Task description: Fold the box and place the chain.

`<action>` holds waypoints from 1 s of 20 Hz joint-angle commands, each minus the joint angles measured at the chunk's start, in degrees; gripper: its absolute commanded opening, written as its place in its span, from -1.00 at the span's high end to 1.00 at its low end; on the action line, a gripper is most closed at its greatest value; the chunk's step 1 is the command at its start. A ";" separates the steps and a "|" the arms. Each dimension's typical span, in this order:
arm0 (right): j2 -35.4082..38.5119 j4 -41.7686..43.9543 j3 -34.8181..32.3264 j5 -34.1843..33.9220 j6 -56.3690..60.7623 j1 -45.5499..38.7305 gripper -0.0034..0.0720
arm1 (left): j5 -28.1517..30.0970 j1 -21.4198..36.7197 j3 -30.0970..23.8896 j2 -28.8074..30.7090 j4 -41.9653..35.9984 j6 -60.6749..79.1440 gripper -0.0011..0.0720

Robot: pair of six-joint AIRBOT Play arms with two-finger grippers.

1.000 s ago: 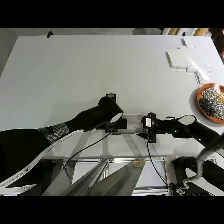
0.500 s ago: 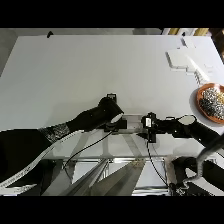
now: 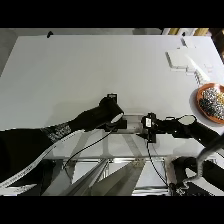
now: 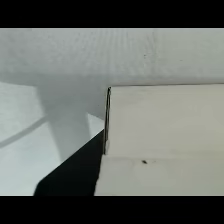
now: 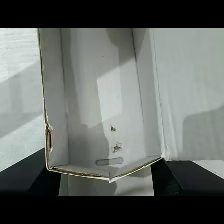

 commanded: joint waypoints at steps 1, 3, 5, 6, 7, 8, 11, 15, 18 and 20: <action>0.02 0.02 0.00 0.00 0.11 0.02 -0.18 | 0.02 0.28 0.04 1.27 -0.42 4.81 0.41; 0.02 0.02 0.00 0.00 0.11 0.02 -0.18 | 0.02 1.25 0.04 4.07 -1.07 11.93 0.20; 0.02 0.02 0.00 0.00 0.11 0.02 -0.18 | -0.72 2.78 0.04 7.72 -2.29 19.50 0.20; 0.02 0.02 0.00 0.00 0.11 0.02 -0.18 | -2.27 3.67 0.04 9.79 -3.13 23.28 0.20; 0.02 0.02 0.00 0.00 0.11 0.02 -0.18 | -4.24 4.48 0.04 11.61 -3.69 26.99 0.20; 0.02 0.02 0.00 0.00 0.11 0.02 -0.18 | -6.80 5.35 0.02 13.49 -3.87 30.67 0.17; 0.02 0.02 0.00 0.00 0.11 0.02 -0.18 | -10.27 8.37 -3.19 19.30 -7.85 45.16 -0.87; 0.02 0.02 0.00 0.00 0.11 0.02 -0.18 | 3.85 15.21 -18.58 27.98 -16.48 82.14 -0.93; 0.02 0.02 0.00 0.00 0.11 0.02 -0.18 | 18.05 21.86 -28.92 29.18 -28.96 113.98 -0.93; 0.02 0.02 0.00 0.00 0.11 0.02 -0.18 | 22.40 23.43 -32.28 27.39 -35.04 131.60 -0.93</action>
